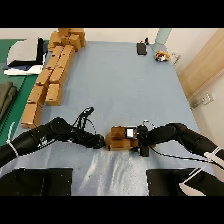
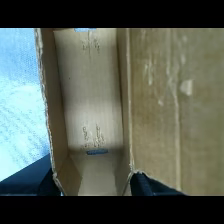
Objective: Fold the box.
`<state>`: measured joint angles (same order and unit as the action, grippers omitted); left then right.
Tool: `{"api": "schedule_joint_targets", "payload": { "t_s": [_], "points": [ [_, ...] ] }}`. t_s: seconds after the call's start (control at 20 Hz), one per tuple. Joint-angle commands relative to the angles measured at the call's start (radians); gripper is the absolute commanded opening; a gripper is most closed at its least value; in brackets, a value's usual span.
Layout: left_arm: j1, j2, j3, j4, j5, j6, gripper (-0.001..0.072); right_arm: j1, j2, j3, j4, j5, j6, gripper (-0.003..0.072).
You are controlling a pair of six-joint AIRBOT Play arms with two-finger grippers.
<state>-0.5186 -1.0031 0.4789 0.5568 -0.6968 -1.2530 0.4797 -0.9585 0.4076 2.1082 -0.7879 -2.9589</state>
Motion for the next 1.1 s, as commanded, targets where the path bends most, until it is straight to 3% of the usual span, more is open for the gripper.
{"api": "schedule_joint_targets", "payload": {
  "t_s": [0.0, 0.5, 0.6, 1.05],
  "points": [
    [-0.011, 0.0, 0.031, 0.0, -0.003, -0.023, 0.0382, 0.0, 0.0, 0.0, 0.0, 0.0, 0.0, 0.0443],
    [-0.026, -0.041, 0.037, -0.05, 0.032, 0.01, 0.0385, 0.0, 0.0, 0.0, 0.0, 0.0, 0.0, 0.0443],
    [-0.053, -0.066, 0.047, -0.105, 0.036, 0.061, 0.0491, 0.0, 0.0, 0.0, 0.0, 0.0, 0.0, 0.0443],
    [-0.074, -0.082, 0.077, -0.152, 0.083, 0.085, 0.0491, 0.0, 0.0, 0.0, 0.0, 0.0, 0.0, 0.0443]
  ]
}}
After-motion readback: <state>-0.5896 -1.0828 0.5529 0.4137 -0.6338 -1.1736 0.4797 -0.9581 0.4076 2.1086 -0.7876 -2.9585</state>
